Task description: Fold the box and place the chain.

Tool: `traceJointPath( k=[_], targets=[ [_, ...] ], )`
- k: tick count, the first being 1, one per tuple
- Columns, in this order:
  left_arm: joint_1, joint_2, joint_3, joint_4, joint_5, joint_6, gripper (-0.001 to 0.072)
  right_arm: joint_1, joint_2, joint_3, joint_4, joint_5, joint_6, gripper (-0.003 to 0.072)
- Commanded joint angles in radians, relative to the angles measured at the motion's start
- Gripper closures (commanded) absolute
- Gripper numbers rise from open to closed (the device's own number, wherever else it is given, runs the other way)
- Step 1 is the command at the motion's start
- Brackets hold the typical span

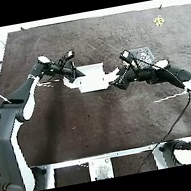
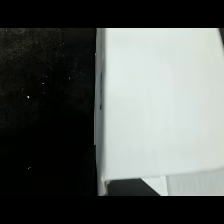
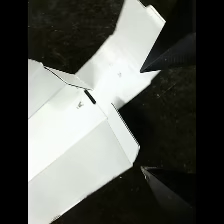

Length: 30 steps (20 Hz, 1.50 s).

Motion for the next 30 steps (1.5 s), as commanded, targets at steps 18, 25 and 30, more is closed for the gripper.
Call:
traceJointPath(
  k=[18, 25, 30],
  targets=[
    [0.0, 0.0, 0.001, -0.006, -0.027, -0.003, 0.0699, 0.161, -0.252, 0.183, -0.185, 0.084, -0.278, 0.0009],
    [0.0, 0.0, 0.001, -0.006, -0.027, -0.002, 0.0699, 0.142, -0.214, 0.195, -0.144, -0.031, -0.278, 0.0078],
    [0.0, 0.0, 0.001, -0.006, -0.027, -0.003, 0.0699, 0.084, -0.216, 0.268, -0.093, 0.073, -0.253, 0.0076]
  ],
)
